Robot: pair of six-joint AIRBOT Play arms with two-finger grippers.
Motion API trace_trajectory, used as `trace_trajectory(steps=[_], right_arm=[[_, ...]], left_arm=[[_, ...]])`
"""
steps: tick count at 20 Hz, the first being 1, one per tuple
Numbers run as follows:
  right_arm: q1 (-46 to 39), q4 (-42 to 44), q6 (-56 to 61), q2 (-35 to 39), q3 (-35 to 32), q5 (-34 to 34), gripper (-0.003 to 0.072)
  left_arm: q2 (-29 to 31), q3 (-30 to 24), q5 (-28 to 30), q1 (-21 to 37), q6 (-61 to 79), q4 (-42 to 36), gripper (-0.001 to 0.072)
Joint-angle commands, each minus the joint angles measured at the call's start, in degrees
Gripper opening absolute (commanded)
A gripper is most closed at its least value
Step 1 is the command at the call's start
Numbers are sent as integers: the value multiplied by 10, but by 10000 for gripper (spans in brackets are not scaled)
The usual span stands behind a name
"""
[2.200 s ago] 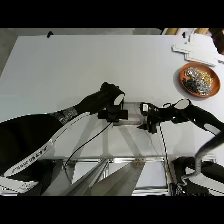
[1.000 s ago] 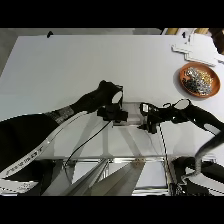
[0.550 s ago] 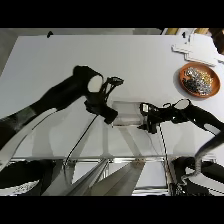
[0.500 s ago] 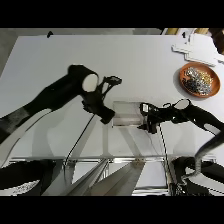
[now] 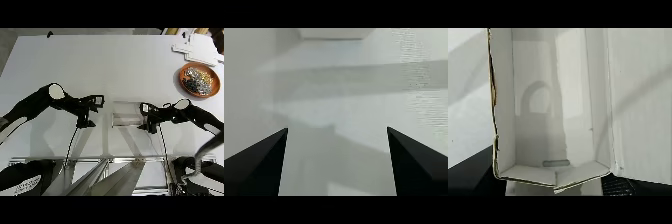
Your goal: Fold the box and place the chain.
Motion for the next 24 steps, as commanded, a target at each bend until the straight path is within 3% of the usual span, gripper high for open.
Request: trace_trajectory(steps=[1, 3, 9, 14, 24], right_arm=[[0, 0, 0, 0, 0, 0, 407], [0, 0, 0, 0, 0, 0, 407], [0, 0, 0, 0, 0, 0, 407], [0, 0, 0, 0, 0, 0, 407], [0, 0, 0, 0, 0, 0, 407]], left_arm=[[-50, -29, 90, 20, 183, -116, 700], [-68, -29, 113, 13, 189, -161, 701], [-81, -30, 94, -21, 254, -229, 703], [-94, -42, 101, -48, 285, -238, 703], [-100, -48, 109, -49, 286, -269, 702]])
